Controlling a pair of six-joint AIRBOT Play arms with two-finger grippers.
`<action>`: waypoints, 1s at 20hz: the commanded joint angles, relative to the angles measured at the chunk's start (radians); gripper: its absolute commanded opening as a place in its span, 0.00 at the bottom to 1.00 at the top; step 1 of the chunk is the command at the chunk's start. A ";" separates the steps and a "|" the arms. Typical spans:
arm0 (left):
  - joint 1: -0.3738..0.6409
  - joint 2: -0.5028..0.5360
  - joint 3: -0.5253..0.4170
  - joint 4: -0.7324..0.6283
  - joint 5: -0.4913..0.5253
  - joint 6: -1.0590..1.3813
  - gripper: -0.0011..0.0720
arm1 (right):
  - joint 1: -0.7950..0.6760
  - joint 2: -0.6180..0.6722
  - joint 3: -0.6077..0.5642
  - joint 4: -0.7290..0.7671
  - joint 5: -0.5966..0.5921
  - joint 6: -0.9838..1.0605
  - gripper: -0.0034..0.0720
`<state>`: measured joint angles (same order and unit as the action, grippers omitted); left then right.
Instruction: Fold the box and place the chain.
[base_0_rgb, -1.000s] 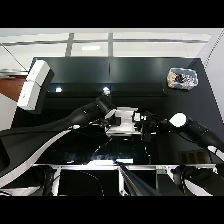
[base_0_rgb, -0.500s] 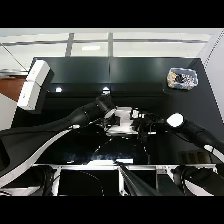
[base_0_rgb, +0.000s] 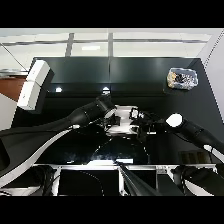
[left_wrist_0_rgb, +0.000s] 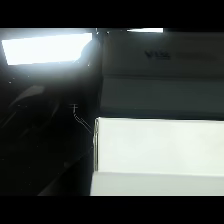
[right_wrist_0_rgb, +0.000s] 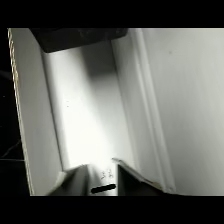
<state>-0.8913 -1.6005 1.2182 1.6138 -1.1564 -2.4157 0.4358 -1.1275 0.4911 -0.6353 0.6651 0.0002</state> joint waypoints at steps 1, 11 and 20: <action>0.000 0.000 0.001 0.000 0.000 0.000 0.05 | -0.005 0.006 0.001 -0.017 -0.019 0.008 0.08; 0.000 0.000 0.001 -0.003 0.000 0.000 0.05 | -0.640 0.238 0.014 -0.422 0.361 1.303 0.08; 0.000 0.000 0.001 -0.007 -0.003 0.000 0.05 | -0.636 -0.013 -0.137 -0.029 0.410 1.221 0.08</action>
<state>-0.8913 -1.6005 1.2186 1.6070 -1.1595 -2.4157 -0.2371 -1.0527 0.3748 -0.8322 1.0557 1.2720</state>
